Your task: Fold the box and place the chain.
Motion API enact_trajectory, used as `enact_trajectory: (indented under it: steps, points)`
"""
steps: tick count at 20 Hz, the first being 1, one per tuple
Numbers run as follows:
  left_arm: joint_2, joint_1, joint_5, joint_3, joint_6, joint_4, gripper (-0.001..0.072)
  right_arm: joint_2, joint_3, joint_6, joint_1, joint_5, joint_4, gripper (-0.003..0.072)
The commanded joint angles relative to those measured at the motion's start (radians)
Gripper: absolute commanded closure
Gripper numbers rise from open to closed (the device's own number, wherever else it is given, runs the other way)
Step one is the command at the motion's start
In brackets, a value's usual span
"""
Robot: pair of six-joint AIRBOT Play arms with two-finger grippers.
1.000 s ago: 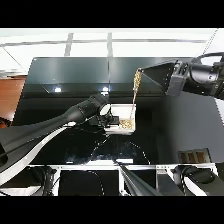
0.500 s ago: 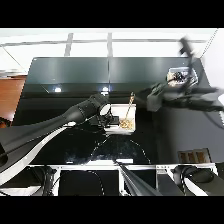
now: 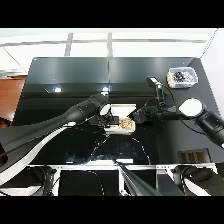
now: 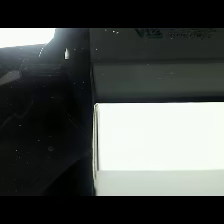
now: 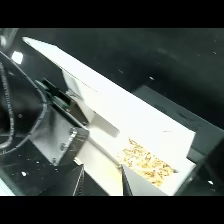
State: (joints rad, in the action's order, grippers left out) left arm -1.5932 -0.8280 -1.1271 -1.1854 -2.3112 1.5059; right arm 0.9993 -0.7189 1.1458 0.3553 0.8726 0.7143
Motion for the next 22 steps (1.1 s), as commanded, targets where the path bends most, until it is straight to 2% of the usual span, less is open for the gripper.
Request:
enact_trajectory:
  steps: [1,6,12,13,14,15,18,22]
  points:
    - [0.000,0.000,0.000,0.000,0.000,-0.001,0.0678,0.004,-0.057,0.002,-0.094,0.122,0.074,0.0409]
    - [0.000,0.000,0.000,0.000,0.000,0.000,0.0679,-0.037,-0.088,0.002,-0.288,0.219,0.128,0.0409]
    - [0.000,0.000,-0.049,-0.014,0.008,0.002,0.0676,-0.037,-0.088,0.002,-0.291,0.225,0.151,0.0410]
    - [0.001,0.000,-0.063,-0.022,-0.011,0.008,0.0610,-0.037,-0.088,0.002,-0.291,0.225,0.151,0.0409]
    - [0.004,0.000,-0.071,-0.031,-0.016,0.008,0.0424,-0.037,-0.087,0.002,-0.291,0.223,0.151,0.0410]
    - [0.012,0.000,-0.074,-0.040,-0.016,0.008,0.0283,-0.037,-0.086,0.002,-0.291,0.223,0.152,0.0409]
    - [0.075,-0.001,-0.091,-0.047,-0.015,0.056,0.0263,-0.037,-0.086,0.002,-0.291,0.224,0.152,0.0409]
    - [0.217,-0.001,-0.208,-0.042,0.037,0.237,0.0263,-0.037,-0.086,0.002,-0.291,0.222,0.153,0.0409]
